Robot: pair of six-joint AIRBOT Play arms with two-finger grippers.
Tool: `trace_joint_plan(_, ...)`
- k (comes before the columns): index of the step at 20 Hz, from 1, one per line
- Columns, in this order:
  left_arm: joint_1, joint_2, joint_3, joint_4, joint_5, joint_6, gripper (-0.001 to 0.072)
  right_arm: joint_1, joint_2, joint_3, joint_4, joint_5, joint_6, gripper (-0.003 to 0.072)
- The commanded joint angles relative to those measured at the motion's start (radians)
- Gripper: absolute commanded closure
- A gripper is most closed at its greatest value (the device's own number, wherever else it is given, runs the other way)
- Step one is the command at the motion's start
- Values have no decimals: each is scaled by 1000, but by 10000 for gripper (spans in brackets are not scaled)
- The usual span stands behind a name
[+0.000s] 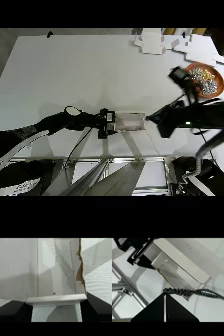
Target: Fold the box and place the chain.
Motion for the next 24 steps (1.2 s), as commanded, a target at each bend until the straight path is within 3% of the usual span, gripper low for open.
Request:
trace_joint_plan(1, 0, 0, 0, 0, 0, 0, 502, 91, -94, -82, 13, -142, -54, 676)
trace_joint_plan(4, 0, 0, 0, 0, 0, 0, 502, 150, -195, -82, -1, -214, -56, 676)
trace_joint_plan(8, 0, 0, 0, 0, 0, 0, 502, 170, -317, -82, -24, -218, -55, 674)
trace_joint_plan(11, 0, 0, 0, 0, 0, 0, 502, 161, -312, -61, -76, -186, -62, 492)
trace_joint_plan(13, 0, 0, 0, 0, 0, 0, 502, 129, -275, 3, -99, -94, -61, 490)
trace_joint_plan(17, 0, 0, 0, 0, 0, 0, 502, -33, -193, 103, -197, 15, 37, 494)
trace_joint_plan(18, 0, 0, 0, 0, 0, 0, 502, -88, -187, 103, -239, 27, 70, 529)
trace_joint_plan(20, 0, 0, 0, 0, 0, 0, 502, -200, -200, 102, -319, 40, 137, 570)
trace_joint_plan(24, 0, 0, 0, 0, 0, 0, 502, -368, -291, 101, -335, 4, 154, 572)
